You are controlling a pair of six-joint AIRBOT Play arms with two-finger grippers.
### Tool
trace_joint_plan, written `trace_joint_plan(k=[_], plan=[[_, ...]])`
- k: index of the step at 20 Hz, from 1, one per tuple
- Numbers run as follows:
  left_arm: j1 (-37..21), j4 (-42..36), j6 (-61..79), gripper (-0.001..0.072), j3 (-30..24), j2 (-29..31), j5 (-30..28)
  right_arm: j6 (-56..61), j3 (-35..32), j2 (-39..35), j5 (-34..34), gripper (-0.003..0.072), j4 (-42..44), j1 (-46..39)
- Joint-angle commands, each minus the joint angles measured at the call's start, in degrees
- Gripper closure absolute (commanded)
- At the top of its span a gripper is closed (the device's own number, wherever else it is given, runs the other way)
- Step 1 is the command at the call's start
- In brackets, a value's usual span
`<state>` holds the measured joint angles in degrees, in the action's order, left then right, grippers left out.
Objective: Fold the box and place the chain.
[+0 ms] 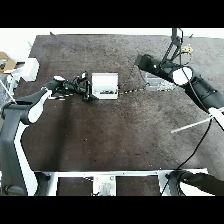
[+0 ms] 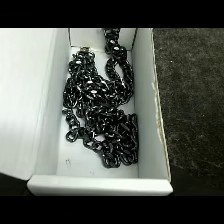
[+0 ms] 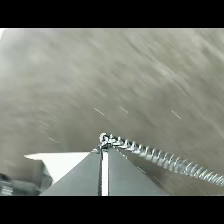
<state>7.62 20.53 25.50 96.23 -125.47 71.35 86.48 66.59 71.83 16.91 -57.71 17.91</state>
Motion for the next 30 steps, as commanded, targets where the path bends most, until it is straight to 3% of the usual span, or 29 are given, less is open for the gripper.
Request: trace_joint_plan(k=[1, 11, 16, 17, 18, 20, 24, 30], plan=[[-0.04, 0.00, 0.02, 0.0526, 0.02, 0.00, 0.00, -1.46, 3.13, -2.21, -3.74, 0.0684, -0.57, 5.57], [-0.04, 0.00, 0.02, 0.0526, 0.02, 0.00, 0.00, -1.18, 6.49, 5.68, -5.29, 0.0684, -2.47, 13.18], [-0.04, 0.00, 0.02, 0.0525, 0.02, 0.00, 0.02, -1.44, 6.49, 11.47, 4.92, 0.0676, -2.71, 13.03], [-0.04, 0.00, 0.02, 0.0525, 0.02, 0.00, 0.00, -2.58, 6.49, 12.02, 7.13, 0.0449, -3.26, 12.66], [-0.04, 0.00, 0.02, 0.0526, 0.02, 0.00, 0.00, -3.72, 6.49, 12.11, 9.27, 0.0295, -4.59, 11.91], [-0.04, 0.00, 0.02, 0.0525, 0.02, 0.00, 0.00, -3.78, 6.49, 11.67, 13.16, 0.0422, -6.93, 8.90], [-0.04, 0.00, 0.02, 0.0526, 0.02, 0.00, 0.00, -3.10, 6.21, 12.15, 21.40, 0.0421, -7.39, -1.09], [-0.04, 0.00, 0.02, 0.0525, 0.02, 0.00, 0.00, 1.51, 7.87, 22.47, 22.23, 0.0421, -7.48, -7.19]])
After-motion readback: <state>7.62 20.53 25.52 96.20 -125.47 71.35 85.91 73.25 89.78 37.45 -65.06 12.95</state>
